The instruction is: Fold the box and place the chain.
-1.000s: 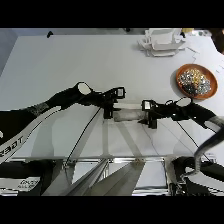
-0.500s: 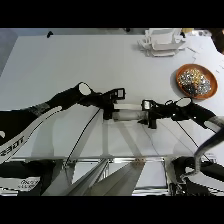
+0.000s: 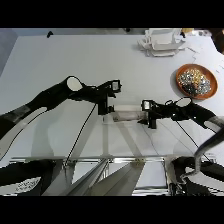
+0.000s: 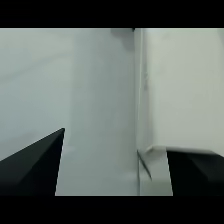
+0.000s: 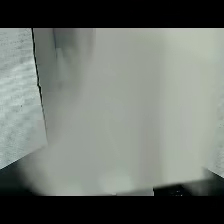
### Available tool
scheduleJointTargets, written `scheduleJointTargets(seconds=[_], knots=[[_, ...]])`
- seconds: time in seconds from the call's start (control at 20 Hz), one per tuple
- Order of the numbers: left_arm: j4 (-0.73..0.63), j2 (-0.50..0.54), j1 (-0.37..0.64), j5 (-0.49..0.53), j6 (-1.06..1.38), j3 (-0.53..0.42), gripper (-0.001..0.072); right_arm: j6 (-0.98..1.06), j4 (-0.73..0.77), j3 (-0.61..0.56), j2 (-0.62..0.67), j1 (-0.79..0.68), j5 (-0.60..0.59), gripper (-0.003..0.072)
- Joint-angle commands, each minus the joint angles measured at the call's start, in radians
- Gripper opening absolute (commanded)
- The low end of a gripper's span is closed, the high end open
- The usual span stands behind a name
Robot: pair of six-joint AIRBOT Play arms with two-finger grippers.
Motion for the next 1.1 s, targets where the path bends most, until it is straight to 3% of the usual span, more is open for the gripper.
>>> scheduleJointTargets(seconds=[0.0,0.15,0.2,0.35,0.6,0.7,1.05], knots=[[0.218,0.132,0.014,-0.114,-0.224,0.0,0.0617,0.0,0.0,0.0,0.001,0.0,-0.001,0.0413],[0.276,0.238,0.011,-0.227,-0.295,0.0,0.0186,0.0,0.0,0.0,0.001,0.0,-0.001,0.0413],[0.265,0.265,0.008,-0.266,-0.294,0.0,0.0007,0.0,0.0,0.0,0.001,0.0,-0.001,0.0413],[0.223,0.284,-0.029,-0.344,-0.304,0.0,0.0003,0.0,0.0,0.0,0.001,0.0,-0.001,0.0413],[0.163,0.224,-0.173,-0.326,-0.31,-0.019,0.0008,0.0,0.0,0.0,0.001,0.0,-0.001,0.0413],[0.161,0.171,-0.213,-0.197,-0.311,-0.019,0.0008,0.0,0.0,0.0,0.001,0.0,-0.001,0.0413],[0.042,0.047,-0.223,0.441,-0.427,-0.019,0.0008,0.0,0.0,0.0,0.001,0.0,-0.001,0.0413]])
